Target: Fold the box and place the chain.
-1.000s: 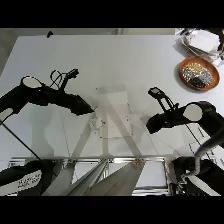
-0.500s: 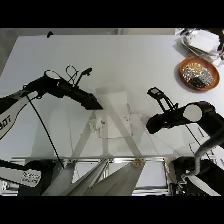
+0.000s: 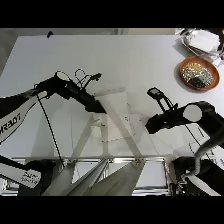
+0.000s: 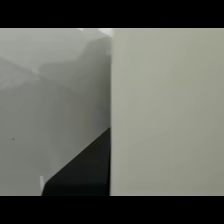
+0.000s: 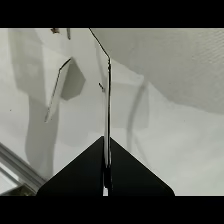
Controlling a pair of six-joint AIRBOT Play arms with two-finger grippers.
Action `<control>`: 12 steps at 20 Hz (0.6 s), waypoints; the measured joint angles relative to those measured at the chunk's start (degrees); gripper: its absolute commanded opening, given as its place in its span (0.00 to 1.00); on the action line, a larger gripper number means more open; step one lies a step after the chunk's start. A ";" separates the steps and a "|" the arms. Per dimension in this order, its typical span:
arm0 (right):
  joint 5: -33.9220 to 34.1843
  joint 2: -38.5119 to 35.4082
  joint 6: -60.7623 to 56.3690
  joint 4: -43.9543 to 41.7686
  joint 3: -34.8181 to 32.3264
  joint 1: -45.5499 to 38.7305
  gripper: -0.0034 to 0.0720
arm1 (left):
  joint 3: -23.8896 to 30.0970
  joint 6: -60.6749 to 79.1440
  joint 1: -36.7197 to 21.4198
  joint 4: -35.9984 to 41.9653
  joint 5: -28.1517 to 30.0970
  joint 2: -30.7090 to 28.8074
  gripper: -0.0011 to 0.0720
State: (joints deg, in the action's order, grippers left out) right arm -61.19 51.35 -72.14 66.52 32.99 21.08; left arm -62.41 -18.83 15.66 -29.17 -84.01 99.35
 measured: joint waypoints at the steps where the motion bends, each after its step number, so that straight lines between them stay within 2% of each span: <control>1: -0.13 0.00 -0.02 -0.33 0.00 0.00 0.23 | -0.02 0.90 0.00 -0.39 0.13 -0.79 0.02; 3: -1.97 -0.07 -0.02 -0.63 0.22 0.00 0.47 | -0.02 2.29 0.09 -2.08 0.74 -3.26 0.02; 4: -2.84 -0.11 -0.02 -0.81 0.55 0.00 0.53 | -0.02 2.71 0.22 -3.26 1.16 -4.74 0.02; 8: -8.74 -1.11 -1.40 0.81 3.02 0.00 0.53 | -0.02 3.69 2.56 -8.79 4.90 -10.71 0.02; 12: -13.60 -4.22 -3.10 3.98 5.18 0.00 0.53 | 0.61 5.79 8.07 -12.83 10.38 -13.14 0.02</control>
State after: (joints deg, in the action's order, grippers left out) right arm -74.78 47.13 -75.24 70.50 38.17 21.08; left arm -61.80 -13.04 23.73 -42.00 -73.63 86.21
